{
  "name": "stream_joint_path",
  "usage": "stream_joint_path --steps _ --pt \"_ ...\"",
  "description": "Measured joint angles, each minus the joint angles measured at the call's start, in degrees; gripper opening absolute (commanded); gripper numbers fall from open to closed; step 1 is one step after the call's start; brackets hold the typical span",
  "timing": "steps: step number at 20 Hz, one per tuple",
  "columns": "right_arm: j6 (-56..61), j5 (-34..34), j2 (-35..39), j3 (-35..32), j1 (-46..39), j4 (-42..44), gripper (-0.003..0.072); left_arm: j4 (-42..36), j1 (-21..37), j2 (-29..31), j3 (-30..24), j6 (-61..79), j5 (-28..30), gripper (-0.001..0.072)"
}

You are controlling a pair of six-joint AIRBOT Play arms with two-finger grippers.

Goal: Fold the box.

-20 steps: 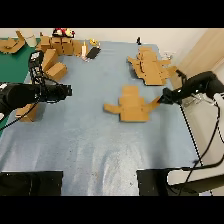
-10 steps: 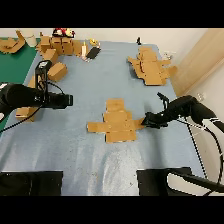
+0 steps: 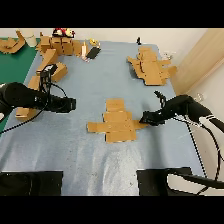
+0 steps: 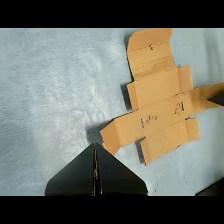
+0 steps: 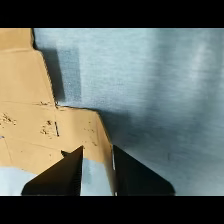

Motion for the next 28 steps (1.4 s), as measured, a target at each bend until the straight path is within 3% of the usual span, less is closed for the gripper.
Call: stream_joint_path --steps 1,2,4,5,10,14,20,28 --pt "-0.28 0.04 -0.68 0.20 0.76 0.26 0.0278 -0.37 0.00 0.00 0.00 0.17 -0.11 0.0013" --pt "-0.44 0.00 -1.20 0.31 1.57 0.42 0.0185 -0.70 0.00 0.00 0.00 0.55 -0.24 0.0015" --pt "-0.70 0.07 -1.97 0.55 3.39 0.79 0.0087 -1.20 0.22 0.00 0.00 1.57 -0.70 0.0261" --pt "-0.85 0.07 -2.19 0.61 4.37 1.20 0.0005 -1.49 0.55 0.00 0.00 1.95 -1.16 0.0261" --pt "-0.68 0.44 -1.79 0.13 10.62 4.22 0.0000 -1.81 6.25 0.00 0.00 5.86 -6.67 0.0262" --pt "2.82 5.09 2.69 -3.45 19.23 5.84 0.0000 -3.65 13.99 -0.09 -0.79 11.61 -10.03 0.0262" --pt "8.92 16.81 10.16 -10.23 34.75 6.47 0.0000 -16.33 25.44 -3.37 -6.84 24.70 -12.31 0.0262" --pt "23.37 26.97 14.47 -12.55 51.54 -5.64 0.0000 -22.93 29.35 -11.76 -10.99 34.25 -15.10 0.0262"
